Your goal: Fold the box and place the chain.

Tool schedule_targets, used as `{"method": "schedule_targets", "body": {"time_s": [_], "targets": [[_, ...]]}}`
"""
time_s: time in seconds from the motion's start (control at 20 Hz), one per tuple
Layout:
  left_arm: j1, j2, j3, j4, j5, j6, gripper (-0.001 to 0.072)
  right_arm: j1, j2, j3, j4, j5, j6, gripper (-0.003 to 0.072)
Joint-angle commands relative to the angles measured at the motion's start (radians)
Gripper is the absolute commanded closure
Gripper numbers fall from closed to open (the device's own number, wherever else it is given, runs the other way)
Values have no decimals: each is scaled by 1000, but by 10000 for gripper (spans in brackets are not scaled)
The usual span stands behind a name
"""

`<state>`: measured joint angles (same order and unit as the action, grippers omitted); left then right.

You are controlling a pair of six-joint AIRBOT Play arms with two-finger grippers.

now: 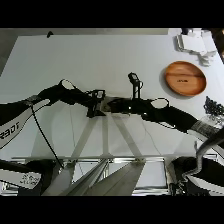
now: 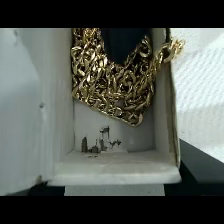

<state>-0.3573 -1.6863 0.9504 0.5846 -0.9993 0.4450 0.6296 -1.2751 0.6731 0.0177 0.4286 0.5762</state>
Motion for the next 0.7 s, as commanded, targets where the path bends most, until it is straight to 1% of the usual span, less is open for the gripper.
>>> {"method": "schedule_targets", "body": {"time_s": [0.0,0.1,0.2,0.3,0.35,0.4,0.5,0.55,0.65], "targets": [[0,0,0,-1,0,0,634,0,28,0,-71,-11,-9,679],[0,0,0,-1,0,0,634,2,28,0,-260,73,6,680],[0,0,0,-1,0,0,634,23,35,-5,-496,169,79,680],[0,0,0,-1,0,0,634,52,56,-37,-685,190,167,681],[0,0,0,0,0,0,634,64,60,-54,-743,193,206,681],[0,0,0,-1,0,0,634,73,59,-72,-774,191,237,681],[0,0,0,-1,0,0,634,77,58,-102,-765,138,240,681],[0,0,0,-1,0,0,634,77,53,-107,-749,89,240,681],[0,0,0,-1,0,0,634,77,26,-107,-698,-56,249,681]]}}
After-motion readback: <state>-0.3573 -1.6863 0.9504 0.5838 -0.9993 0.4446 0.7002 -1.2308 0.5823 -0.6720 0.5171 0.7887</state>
